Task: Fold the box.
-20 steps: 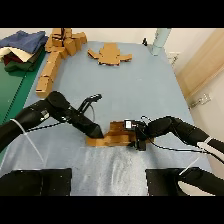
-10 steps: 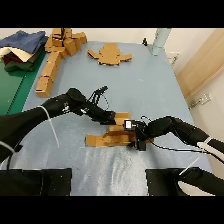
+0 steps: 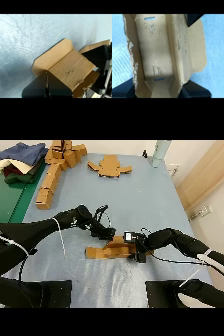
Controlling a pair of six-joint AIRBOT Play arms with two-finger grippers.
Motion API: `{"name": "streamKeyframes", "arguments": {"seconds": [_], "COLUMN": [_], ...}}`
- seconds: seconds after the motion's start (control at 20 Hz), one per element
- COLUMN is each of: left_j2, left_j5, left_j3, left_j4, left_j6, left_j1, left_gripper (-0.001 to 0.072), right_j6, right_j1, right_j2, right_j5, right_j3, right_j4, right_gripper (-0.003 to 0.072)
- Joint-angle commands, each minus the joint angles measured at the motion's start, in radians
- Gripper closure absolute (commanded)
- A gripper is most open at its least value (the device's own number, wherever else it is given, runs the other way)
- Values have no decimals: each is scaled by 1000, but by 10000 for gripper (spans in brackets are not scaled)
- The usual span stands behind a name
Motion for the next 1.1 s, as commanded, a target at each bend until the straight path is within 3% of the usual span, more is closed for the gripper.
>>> {"name": "streamKeyframes", "arguments": {"seconds": [0.0,0.15,0.3,0.7,0.9,0.95,1.0,1.05], "left_j2": [0,84,244,708,762,749,729,697], "left_j5": [5,-2,-2,73,88,91,109,133], "left_j3": [17,25,-11,-406,-463,-463,-463,-463], "left_j4": [10,10,18,18,18,16,13,10], "left_j6": [48,126,210,537,762,809,859,909], "left_j1": [0,26,74,-6,-24,-22,-22,-22], "left_gripper": [701,702,703,701,692,418,62,13], "right_j6": [0,0,0,0,0,0,0,0], "right_j1": [1,1,1,1,1,1,1,1], "right_j2": [-1,-1,-1,-1,-1,-1,-1,-1], "right_j5": [0,0,0,0,0,0,0,0], "right_j3": [0,0,0,0,0,0,0,0], "right_j4": [0,0,0,0,0,0,0,0], "right_gripper": [91,90,90,90,90,90,90,90]}}
